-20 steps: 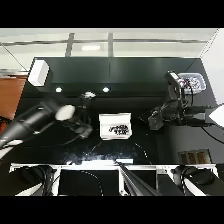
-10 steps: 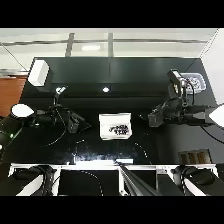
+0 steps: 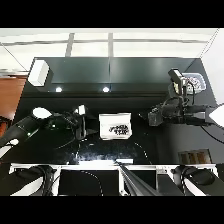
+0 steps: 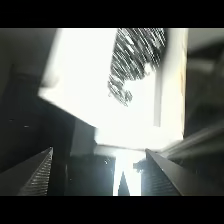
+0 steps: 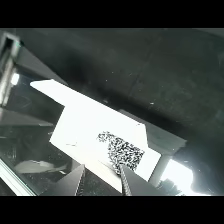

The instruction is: Fold the box and place the chain.

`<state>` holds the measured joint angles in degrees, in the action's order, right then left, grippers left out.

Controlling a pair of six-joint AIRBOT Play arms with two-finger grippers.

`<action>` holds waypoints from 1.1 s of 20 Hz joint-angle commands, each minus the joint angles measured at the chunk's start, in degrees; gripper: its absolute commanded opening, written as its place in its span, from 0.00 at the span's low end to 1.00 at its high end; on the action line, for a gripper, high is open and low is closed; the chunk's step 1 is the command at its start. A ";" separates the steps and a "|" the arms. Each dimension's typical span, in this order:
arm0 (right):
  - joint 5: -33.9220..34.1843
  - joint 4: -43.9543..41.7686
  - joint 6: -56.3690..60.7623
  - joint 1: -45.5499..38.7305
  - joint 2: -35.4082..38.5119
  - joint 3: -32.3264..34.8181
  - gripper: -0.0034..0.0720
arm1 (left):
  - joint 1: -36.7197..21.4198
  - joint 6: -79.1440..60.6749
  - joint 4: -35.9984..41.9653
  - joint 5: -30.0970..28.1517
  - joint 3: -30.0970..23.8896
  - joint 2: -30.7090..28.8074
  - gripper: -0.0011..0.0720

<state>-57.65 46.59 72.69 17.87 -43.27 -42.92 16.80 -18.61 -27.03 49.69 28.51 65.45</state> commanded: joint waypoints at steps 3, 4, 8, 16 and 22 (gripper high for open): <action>-0.09 0.07 -0.02 0.02 0.02 -0.02 0.41 | 2.75 1.31 -3.85 -1.68 0.09 0.83 0.97; -0.09 0.04 -0.02 0.02 0.02 -0.02 0.41 | 2.75 2.16 -3.96 -1.18 0.09 0.85 0.97; 0.02 0.15 -0.07 0.04 0.02 -0.02 0.41 | 2.78 7.32 -3.96 1.36 0.04 0.85 0.97; 0.55 0.59 -0.96 0.04 0.00 0.00 0.41 | 4.39 10.71 -3.80 -1.53 -0.04 3.26 0.99; 0.79 0.59 -1.11 0.04 0.00 0.00 0.41 | 6.88 10.08 -3.67 -2.82 0.44 5.27 0.99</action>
